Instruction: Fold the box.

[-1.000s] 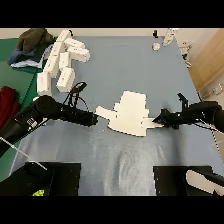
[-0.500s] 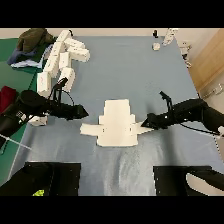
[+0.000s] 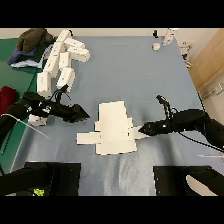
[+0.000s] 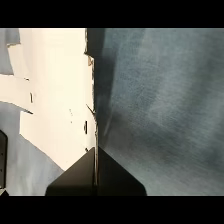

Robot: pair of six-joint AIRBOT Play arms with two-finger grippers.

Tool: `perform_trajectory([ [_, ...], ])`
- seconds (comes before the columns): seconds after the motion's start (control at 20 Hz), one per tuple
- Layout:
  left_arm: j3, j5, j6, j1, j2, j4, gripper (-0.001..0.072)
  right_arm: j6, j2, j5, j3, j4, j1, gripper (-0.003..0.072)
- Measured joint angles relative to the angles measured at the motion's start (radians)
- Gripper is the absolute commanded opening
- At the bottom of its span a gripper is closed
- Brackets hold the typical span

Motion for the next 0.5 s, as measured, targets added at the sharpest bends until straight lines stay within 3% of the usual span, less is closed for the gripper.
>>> perform_trajectory([
  [0.5,0.264,-0.008,0.112,-0.11,-0.401,-0.117,0.035,-0.01,0.019,0.006,-0.015,0.002,0.004,0.0001],
])
